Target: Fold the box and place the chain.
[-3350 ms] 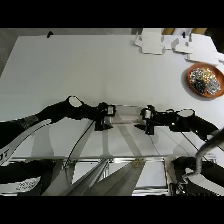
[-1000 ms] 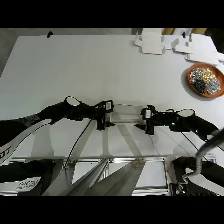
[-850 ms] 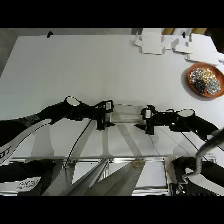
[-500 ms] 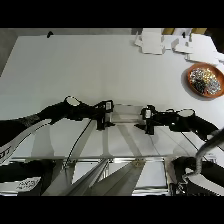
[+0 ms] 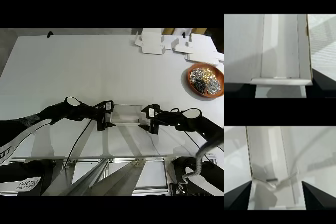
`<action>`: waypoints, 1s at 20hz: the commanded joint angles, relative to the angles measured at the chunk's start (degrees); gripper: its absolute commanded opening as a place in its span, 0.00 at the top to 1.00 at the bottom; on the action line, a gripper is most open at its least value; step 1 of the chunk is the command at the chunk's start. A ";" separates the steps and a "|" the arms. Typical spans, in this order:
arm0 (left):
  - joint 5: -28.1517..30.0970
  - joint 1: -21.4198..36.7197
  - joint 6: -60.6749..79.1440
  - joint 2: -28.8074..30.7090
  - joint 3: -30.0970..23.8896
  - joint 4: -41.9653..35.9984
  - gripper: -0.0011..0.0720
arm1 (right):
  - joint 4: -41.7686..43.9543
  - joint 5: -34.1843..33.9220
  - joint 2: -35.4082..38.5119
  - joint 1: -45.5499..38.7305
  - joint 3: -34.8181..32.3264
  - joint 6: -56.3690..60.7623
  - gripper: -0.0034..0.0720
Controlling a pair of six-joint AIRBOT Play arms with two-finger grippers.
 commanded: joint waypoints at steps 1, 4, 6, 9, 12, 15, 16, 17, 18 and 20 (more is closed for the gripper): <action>0.24 -0.02 -0.07 0.00 -0.02 -0.11 0.55 | -15.39 4.15 7.17 -3.69 0.00 13.35 0.03; 0.24 -0.02 -0.07 0.00 -0.02 -0.13 0.55 | -23.45 9.14 13.31 -7.37 0.00 20.11 0.03; 0.26 -0.02 -0.07 0.00 -0.02 -0.13 0.55 | -26.64 12.17 16.26 -9.14 0.00 23.34 0.04; 0.26 -0.02 -0.07 0.00 -0.02 -0.11 0.55 | -24.61 15.02 19.52 -9.25 0.00 25.83 0.10; 0.24 -0.02 -0.07 0.00 -0.02 -0.13 0.55 | -18.86 16.41 21.55 -9.25 0.00 26.05 0.24; 0.24 -0.02 -0.07 0.00 -0.02 -0.13 0.55 | -8.46 18.86 21.64 -7.15 -0.02 25.62 0.66; 0.24 -0.02 -0.07 0.00 -0.02 -0.13 0.55 | -6.91 18.75 21.62 -5.16 -0.02 25.38 0.88; 0.24 -0.02 -0.07 0.00 -0.02 -0.11 0.55 | -6.12 17.62 21.38 -3.13 -0.02 24.39 0.92; 0.24 -0.02 -0.07 0.00 -0.02 -0.11 0.55 | -4.92 15.23 20.79 -0.81 -0.02 24.13 0.92; 0.26 -0.02 -0.07 0.00 -0.02 -0.13 0.55 | 2.21 6.99 18.23 3.34 -0.02 24.28 0.92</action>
